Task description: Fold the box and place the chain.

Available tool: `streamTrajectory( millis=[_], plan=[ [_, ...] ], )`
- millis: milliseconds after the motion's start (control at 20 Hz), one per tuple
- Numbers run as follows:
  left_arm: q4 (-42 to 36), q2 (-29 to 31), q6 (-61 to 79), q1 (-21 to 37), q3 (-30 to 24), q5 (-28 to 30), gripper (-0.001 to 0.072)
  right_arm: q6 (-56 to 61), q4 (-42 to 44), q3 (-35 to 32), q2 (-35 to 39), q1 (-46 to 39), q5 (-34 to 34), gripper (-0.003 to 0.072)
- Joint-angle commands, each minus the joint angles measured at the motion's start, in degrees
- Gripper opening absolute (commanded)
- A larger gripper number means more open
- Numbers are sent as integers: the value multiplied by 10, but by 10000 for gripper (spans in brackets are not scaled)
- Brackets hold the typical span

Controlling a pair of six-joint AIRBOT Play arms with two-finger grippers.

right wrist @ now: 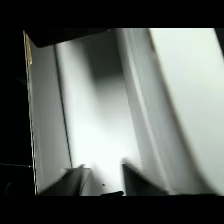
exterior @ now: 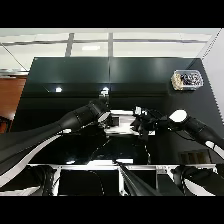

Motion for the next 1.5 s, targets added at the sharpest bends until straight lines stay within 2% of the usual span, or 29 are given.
streamTrajectory(
  millis=[0, 50, 100, 150, 200, 250, 300, 350, 450, 550, 650, 750, 900, 1000, 1100, 1250, 1350, 1450],
  plan=[
    [0, 0, 1, 0, 0, 1, 31, 11, 13, -1, -5, 0, -14, 430],
    [0, 0, 1, 0, 0, 1, 31, 19, 13, -1, -5, 0, -14, 415],
    [-1, 0, 1, 0, 0, 1, 30, 34, 13, -1, -5, 0, -12, 235],
    [-3, 0, 1, 0, 0, 1, 31, 40, 13, -1, -5, 0, -10, 322],
    [-3, 0, 1, 0, 0, 1, 31, 40, 13, -1, -5, 0, -4, 363],
    [-3, 0, 1, 0, 0, 1, 31, 47, 12, -1, -5, 0, 1, 250],
    [-3, 0, 1, 0, 0, 0, 31, 73, 3, -1, -3, 0, 2, 55],
    [-5, 0, 1, 0, 0, -2, 32, 121, -9, 1, 0, -1, 4, 17],
    [-12, 0, 1, 0, 0, 0, 31, 282, -40, 37, 22, -26, 64, 17],
    [-13, 0, 1, 0, 0, 3, 32, 432, -152, 93, 46, -75, 119, 17],
    [-13, 0, 1, 0, 0, 1, 32, 581, -281, 134, 68, -156, 141, 17],
    [-13, 0, 1, 0, 0, 0, 31, 657, -307, 131, 75, -258, 133, 17],
    [-13, 0, 1, 0, 0, -1, 31, 816, -306, 62, 73, -365, 82, 18],
    [-13, 0, 1, 0, 0, -1, 32, 830, -302, 18, 70, -377, 95, 17],
    [-13, 0, 1, 0, 0, -1, 31, 801, -264, -13, 49, -357, 139, 17],
    [-13, 0, 1, 0, 0, -1, 31, 667, -121, -27, 0, -289, 195, 17],
    [-13, 0, 1, 0, 0, 0, 31, 634, -54, -27, -21, -238, 186, 17],
    [-13, 0, 1, 0, 0, 0, 31, 628, -34, -26, -25, -199, 161, 19]
  ],
)
